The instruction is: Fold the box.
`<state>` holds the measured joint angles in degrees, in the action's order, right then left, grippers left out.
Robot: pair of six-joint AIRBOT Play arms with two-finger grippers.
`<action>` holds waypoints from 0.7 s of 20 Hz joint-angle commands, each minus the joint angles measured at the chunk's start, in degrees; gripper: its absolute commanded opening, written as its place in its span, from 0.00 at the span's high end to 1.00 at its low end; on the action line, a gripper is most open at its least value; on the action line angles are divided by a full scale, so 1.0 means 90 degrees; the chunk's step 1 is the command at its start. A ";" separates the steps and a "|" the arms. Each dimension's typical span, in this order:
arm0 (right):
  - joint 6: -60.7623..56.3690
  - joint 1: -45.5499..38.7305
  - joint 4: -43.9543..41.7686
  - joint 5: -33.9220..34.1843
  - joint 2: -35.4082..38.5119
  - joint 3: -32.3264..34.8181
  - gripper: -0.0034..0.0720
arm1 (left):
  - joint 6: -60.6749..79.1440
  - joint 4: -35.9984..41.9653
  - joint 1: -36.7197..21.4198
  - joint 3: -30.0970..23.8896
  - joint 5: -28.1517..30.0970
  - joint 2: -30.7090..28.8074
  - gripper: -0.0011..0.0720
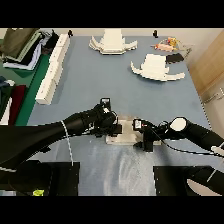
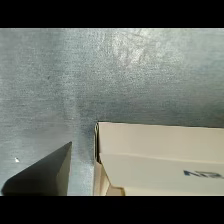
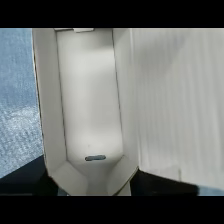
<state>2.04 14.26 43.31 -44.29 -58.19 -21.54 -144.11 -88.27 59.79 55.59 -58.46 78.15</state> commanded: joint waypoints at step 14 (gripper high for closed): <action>-0.0002 0.0002 -0.0002 -0.0002 0.0005 -0.0005 0.31 | -0.0107 -0.0022 0.0384 0.0070 -0.0080 0.0194 0.63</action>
<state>2.02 14.28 43.31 -44.27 -58.19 -21.54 -145.08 -88.49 63.13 55.83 -59.02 80.16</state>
